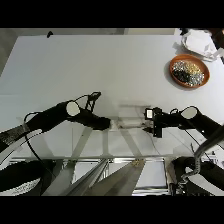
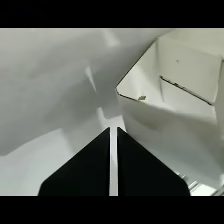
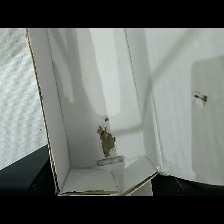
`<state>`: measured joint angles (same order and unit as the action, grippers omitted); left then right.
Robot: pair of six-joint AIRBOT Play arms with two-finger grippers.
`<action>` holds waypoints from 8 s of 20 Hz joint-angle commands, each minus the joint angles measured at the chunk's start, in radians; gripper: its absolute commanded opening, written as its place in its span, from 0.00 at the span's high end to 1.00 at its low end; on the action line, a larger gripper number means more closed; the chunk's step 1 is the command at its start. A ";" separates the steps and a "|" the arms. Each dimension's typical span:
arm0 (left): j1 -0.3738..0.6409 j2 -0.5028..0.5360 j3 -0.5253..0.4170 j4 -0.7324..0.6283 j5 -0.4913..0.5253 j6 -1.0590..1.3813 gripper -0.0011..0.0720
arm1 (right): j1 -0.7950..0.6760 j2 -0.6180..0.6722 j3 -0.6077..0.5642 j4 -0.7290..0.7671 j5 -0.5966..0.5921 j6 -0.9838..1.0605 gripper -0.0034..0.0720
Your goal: Fold the box and place the chain.
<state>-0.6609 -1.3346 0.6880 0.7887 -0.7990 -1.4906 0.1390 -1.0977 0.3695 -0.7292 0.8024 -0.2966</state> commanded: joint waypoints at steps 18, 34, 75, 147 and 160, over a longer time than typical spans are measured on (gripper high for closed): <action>-0.031 0.008 0.000 -0.308 0.061 0.322 0.83 | 0.000 0.001 0.000 0.000 0.000 0.000 0.42; 0.058 0.008 0.000 -0.260 -0.051 0.308 0.42 | 0.000 0.001 0.000 0.000 0.000 0.000 0.42; -0.183 -0.069 0.231 0.201 0.060 -0.325 0.51 | 0.000 0.001 0.000 0.000 0.000 0.000 0.42; -0.396 -0.301 0.505 0.733 -0.191 -1.101 0.95 | 0.000 0.001 0.000 0.000 0.000 0.000 0.42; -0.391 -0.220 0.505 0.712 -0.242 -1.044 0.68 | 0.000 0.001 0.000 0.000 0.000 0.000 0.42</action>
<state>-1.0573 -1.5856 1.1915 1.4879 -1.0447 -2.5397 0.1394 -1.0977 0.3695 -0.7292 0.8005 -0.2958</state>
